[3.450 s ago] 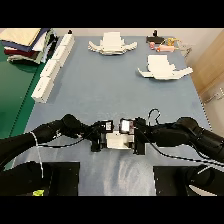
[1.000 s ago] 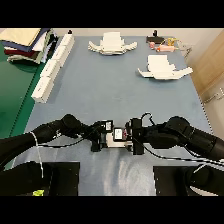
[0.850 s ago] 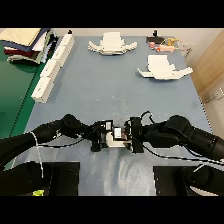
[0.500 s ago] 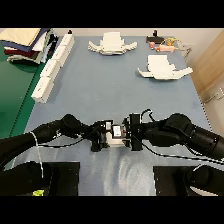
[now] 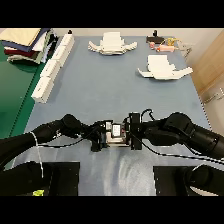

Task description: Fold the box.

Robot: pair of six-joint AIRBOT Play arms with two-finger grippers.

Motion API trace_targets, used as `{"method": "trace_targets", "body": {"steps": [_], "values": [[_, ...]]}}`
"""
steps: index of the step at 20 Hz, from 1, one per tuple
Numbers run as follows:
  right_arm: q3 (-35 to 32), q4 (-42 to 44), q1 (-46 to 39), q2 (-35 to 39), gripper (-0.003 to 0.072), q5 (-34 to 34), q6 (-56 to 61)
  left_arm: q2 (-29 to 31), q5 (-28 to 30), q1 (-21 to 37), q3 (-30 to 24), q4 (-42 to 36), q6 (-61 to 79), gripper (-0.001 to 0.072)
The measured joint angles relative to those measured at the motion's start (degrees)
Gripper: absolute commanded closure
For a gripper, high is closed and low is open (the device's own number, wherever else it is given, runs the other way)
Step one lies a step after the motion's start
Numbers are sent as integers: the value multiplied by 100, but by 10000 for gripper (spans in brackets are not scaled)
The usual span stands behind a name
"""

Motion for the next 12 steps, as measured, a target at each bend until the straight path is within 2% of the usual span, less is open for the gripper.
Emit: {"method": "trace_targets", "body": {"steps": [2, 5, 6, 9, 10, 12], "values": [[0, 66, 48, -46, 329, -118, 22, 0, 0, 0, 0, 2, 4, 184], [2, 92, 162, -90, 365, -249, 24, 0, 0, 0, 0, 9, 17, 184], [0, 105, 188, -96, 473, -295, 24, 0, 0, 0, 0, 7, 17, 184], [2, 177, 236, -107, 492, -337, 24, -2, 0, 0, 0, 9, 13, 184], [2, 186, 249, -109, 538, -343, 24, 0, 0, 0, 0, 9, 13, 184], [2, 214, 258, -109, 540, -358, 26, 0, -2, 0, 0, 7, 13, 184]]}}
